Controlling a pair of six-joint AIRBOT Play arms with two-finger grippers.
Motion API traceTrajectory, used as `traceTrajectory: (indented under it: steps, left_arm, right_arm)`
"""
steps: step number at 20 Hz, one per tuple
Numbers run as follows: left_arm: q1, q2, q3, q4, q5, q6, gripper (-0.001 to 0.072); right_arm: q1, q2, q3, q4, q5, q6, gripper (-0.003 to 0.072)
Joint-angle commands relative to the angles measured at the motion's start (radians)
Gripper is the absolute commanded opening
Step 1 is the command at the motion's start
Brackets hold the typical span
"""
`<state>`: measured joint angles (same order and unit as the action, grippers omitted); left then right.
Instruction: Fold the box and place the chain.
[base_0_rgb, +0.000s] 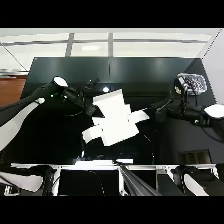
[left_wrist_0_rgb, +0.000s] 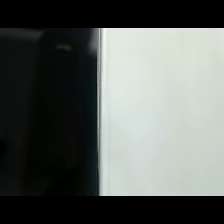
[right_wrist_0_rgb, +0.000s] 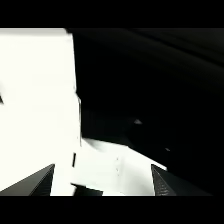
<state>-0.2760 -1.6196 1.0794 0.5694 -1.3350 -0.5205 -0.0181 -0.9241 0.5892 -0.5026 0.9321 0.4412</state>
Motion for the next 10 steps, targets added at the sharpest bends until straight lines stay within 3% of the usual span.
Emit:
traceTrajectory:
  steps: [1, 3, 6, 10]
  left_arm:
    - [-0.082, 0.149, -0.068, -0.001, 0.21, 0.104, 0.0024]
    - [-0.148, 0.204, -0.121, 0.003, 0.371, 0.245, 0.0027]
    - [-0.208, 0.201, -0.122, 0.121, 0.403, 0.578, 0.0027]
    - [-0.229, 0.175, -0.122, 0.193, 0.499, 0.573, 0.0027]
  right_arm:
    - [-0.002, 0.001, 0.103, -0.192, 0.11, -0.074, 0.0702]
    - [0.029, -0.003, 0.095, -0.204, 0.091, -0.084, 0.0701]
    - [0.104, -0.014, 0.057, -0.239, 0.026, -0.179, 0.0702]
    - [0.183, -0.031, -0.012, -0.34, -0.051, -0.292, 0.0702]
